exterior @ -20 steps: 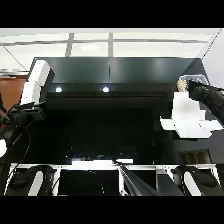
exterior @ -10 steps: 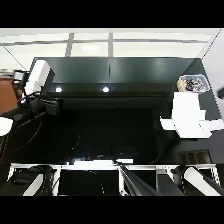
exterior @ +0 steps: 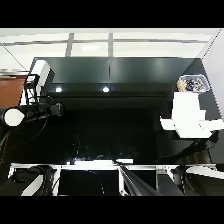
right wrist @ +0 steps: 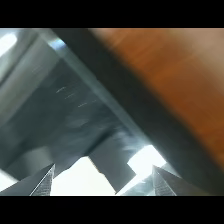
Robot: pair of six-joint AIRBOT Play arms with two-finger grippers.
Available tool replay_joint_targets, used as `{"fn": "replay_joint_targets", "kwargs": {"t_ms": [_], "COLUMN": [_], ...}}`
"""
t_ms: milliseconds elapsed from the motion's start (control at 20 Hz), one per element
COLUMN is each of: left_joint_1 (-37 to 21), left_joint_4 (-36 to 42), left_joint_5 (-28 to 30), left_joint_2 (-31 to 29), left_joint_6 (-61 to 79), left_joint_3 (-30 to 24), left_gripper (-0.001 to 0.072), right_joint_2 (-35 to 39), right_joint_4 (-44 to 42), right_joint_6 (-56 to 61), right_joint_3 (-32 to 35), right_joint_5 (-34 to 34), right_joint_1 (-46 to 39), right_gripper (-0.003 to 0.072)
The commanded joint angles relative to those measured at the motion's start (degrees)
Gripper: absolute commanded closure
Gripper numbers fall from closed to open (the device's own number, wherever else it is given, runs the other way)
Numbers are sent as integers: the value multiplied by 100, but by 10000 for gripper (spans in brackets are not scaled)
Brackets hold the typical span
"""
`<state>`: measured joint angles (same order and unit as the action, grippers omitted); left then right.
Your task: Fold the box and place the chain.
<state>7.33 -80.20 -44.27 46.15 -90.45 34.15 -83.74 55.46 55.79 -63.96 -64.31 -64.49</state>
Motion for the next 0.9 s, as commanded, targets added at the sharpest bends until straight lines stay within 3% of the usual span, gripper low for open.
{"fn": "replay_joint_targets", "kwargs": {"t_ms": [0, 200, 300, 600, 650, 700, 750, 850], "left_joint_1": [11, 11, 11, 11, 11, 11, 9, 9], "left_joint_4": [-70, -72, -72, -68, -70, -79, -142, -205], "left_joint_5": [-31, -31, -33, -35, -35, -33, -31, -31], "left_joint_2": [44, 44, 44, 44, 44, 44, 44, 44], "left_joint_6": [-151, -149, -149, -149, -149, -144, -142, -138], "left_joint_3": [13, 13, 13, 13, 13, 13, 13, 11], "left_gripper": [-7, -7, -6, -7, -7, -6, -7, -6], "right_joint_2": [-922, -1233, -1255, -1261, -1259, -1259, -1259, -1252], "right_joint_4": [-457, -120, 7, 55, 138, 181, 138, -2], "right_joint_6": [-822, -944, -984, -1084, -1067, -1060, -1060, -1029], "right_joint_3": [-599, -745, -745, -743, -745, -743, -743, -743], "right_joint_5": [-1499, -1762, -1729, -1797, -1869, -1976, -2120, -2413], "right_joint_1": [-114, 61, 144, 562, 616, 647, 654, 654], "right_gripper": [-34, -6, 184, 215, 363, 600, 671, 672]}}
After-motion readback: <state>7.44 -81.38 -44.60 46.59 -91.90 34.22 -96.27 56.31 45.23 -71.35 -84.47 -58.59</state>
